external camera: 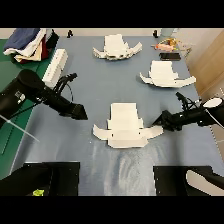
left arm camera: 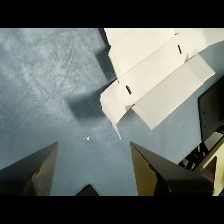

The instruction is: Fold the box.

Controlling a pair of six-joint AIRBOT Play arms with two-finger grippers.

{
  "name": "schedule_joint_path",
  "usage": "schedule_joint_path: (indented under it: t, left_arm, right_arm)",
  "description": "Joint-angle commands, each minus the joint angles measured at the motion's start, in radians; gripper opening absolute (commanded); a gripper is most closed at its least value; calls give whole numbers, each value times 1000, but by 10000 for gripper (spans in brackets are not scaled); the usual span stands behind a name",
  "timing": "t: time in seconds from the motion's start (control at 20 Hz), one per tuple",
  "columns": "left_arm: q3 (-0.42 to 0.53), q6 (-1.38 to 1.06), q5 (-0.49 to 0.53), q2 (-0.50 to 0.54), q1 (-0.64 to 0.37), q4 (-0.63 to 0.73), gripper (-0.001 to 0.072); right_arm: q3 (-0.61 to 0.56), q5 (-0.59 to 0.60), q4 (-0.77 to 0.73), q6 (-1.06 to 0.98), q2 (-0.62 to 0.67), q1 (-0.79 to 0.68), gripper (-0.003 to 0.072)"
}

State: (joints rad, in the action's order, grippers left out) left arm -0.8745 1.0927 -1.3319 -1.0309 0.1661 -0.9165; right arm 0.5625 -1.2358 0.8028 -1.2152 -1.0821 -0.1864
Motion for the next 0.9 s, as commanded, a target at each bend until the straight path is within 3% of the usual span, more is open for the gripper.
schedule_joint_path:
  t: [0.0, 0.25, 0.7, 0.75, 0.85]
  left_arm:
    - [74, -30, -4, 52, -41, 0, 698]
    - [74, -30, 3, 52, -41, 3, 699]
    - [74, -22, 40, 52, -41, 76, 698]
    - [74, -8, 38, 52, -41, 84, 698]
    - [74, 7, 39, 52, -41, 103, 698]
  right_arm:
    - [-54, 11, 69, -106, 54, 29, 311]
    - [-27, -51, 122, -142, 53, 31, 299]
    - [-27, -27, -13, 53, -84, 32, 280]
    - [-27, -40, -27, 72, -108, 32, 254]
    - [-27, -60, -68, 141, -133, 32, 96]
